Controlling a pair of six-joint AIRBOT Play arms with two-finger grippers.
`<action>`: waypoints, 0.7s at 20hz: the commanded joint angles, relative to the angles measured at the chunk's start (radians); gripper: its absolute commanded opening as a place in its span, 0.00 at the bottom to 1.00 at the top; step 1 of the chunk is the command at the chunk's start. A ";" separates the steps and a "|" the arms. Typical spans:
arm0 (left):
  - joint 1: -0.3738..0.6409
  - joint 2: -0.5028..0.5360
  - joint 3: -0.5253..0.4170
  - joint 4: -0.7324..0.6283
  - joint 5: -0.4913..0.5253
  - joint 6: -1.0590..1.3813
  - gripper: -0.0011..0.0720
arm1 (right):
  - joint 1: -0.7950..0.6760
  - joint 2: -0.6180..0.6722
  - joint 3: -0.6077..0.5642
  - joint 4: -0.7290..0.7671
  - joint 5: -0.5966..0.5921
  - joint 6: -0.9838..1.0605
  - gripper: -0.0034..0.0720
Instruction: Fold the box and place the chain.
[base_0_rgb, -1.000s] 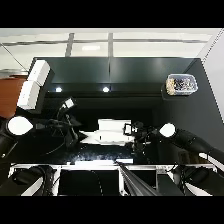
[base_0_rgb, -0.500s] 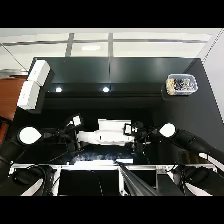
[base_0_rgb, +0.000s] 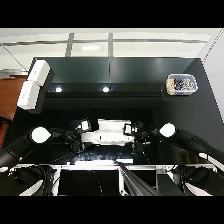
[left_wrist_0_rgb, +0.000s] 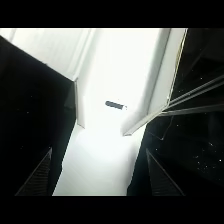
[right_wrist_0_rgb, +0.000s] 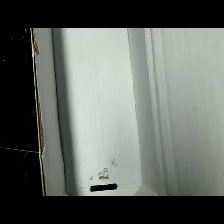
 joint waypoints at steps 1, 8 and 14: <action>-0.004 -0.016 0.000 -0.022 0.019 0.036 0.96 | 0.000 0.000 0.000 0.000 0.000 0.000 0.47; -0.004 -0.045 0.000 -0.028 0.041 0.059 0.94 | 0.000 0.000 0.000 0.000 0.000 0.000 0.47; -0.008 -0.057 0.033 -0.028 0.014 0.085 0.94 | 0.000 0.000 0.000 0.000 0.000 0.000 0.47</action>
